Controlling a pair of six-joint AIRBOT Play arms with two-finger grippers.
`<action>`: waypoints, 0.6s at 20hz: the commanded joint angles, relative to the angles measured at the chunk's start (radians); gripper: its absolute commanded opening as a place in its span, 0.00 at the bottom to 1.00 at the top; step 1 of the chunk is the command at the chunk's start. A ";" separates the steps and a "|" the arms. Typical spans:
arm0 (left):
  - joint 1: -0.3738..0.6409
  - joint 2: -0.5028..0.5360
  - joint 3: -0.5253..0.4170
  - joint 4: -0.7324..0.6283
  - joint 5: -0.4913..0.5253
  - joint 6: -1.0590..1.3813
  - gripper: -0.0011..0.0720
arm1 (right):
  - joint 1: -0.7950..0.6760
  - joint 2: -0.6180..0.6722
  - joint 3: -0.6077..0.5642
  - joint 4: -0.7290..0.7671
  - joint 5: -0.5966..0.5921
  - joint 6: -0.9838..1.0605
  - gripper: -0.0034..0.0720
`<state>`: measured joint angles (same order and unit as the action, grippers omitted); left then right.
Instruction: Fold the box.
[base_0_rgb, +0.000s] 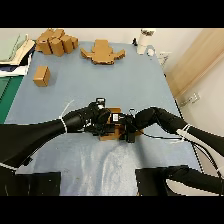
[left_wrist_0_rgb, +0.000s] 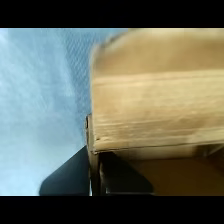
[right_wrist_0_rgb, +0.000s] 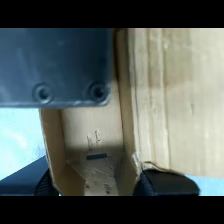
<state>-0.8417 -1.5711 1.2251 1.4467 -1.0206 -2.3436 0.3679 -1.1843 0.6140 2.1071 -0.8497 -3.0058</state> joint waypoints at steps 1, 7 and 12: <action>0.002 0.001 0.029 0.013 -0.056 0.001 0.61 | 0.000 -0.001 0.000 0.002 0.003 0.003 0.71; 0.002 0.001 0.059 0.013 -0.093 -0.003 0.61 | 0.000 -0.001 0.000 0.002 0.003 0.003 0.71; 0.048 0.001 0.099 -0.034 -0.198 -0.002 0.61 | 0.000 -0.001 0.000 0.002 0.003 0.003 0.71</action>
<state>-0.8169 -1.5707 1.3029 1.4395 -1.1549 -2.3451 0.3679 -1.1843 0.6140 2.1086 -0.8478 -3.0024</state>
